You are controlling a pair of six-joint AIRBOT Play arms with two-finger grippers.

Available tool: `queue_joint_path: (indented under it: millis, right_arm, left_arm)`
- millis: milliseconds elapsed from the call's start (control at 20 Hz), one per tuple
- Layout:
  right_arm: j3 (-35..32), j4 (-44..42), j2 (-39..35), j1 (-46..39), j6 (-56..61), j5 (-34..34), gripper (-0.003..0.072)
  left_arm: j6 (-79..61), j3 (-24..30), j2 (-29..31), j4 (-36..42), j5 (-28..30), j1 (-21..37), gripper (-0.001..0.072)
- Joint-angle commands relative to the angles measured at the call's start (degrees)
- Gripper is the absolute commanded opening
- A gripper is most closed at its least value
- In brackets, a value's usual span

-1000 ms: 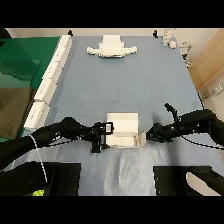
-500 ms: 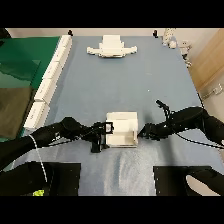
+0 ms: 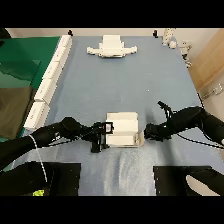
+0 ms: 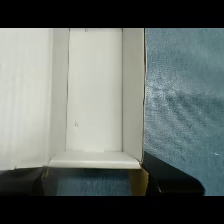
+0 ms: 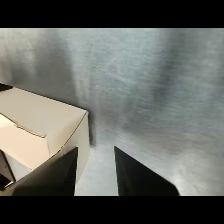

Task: Fold the box.

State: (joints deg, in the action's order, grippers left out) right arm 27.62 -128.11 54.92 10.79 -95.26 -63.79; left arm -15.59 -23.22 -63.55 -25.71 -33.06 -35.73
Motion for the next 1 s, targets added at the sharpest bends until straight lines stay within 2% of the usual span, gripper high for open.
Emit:
queue_joint_path:
  millis: [0, 200, 300, 400, 450, 700, 950]
  right_arm:
    - [0.2, 1.9, -1.5, 0.0, 2.9, -0.8, 0.0365]
    - [3.0, 0.0, -7.0, 0.0, 3.0, -5.9, 0.0366]
    - [3.0, -3.9, -9.4, 0.2, 3.0, -5.9, 0.0367]
    - [2.8, -3.5, -9.4, 2.4, 3.0, -4.5, 0.0398]
    - [2.7, -2.6, -8.7, 4.2, 3.1, -3.1, 0.0423]
    - [3.8, 6.8, -0.9, 14.0, 9.8, 2.0, 0.0420]
    - [10.6, 19.1, 4.8, 22.2, 20.3, 2.7, 0.0408]
  left_arm:
    - [0.0, 0.0, 0.0, 0.0, 0.0, 0.0, 0.0427]
    - [0.0, 0.0, 0.0, 0.0, 0.0, 0.0, 0.0427]
    - [0.0, 0.0, 0.0, 0.0, 0.0, 0.0, 0.0427]
    - [0.0, 0.0, 0.0, 0.0, 0.0, 0.0, 0.0427]
    - [0.0, 0.0, 0.0, 0.0, 0.0, 0.0, 0.0427]
    - [0.0, 0.0, 0.0, 0.0, 0.0, 0.0, 0.0427]
    - [0.0, 0.0, 0.0, 0.0, 0.0, 0.0, 0.0427]
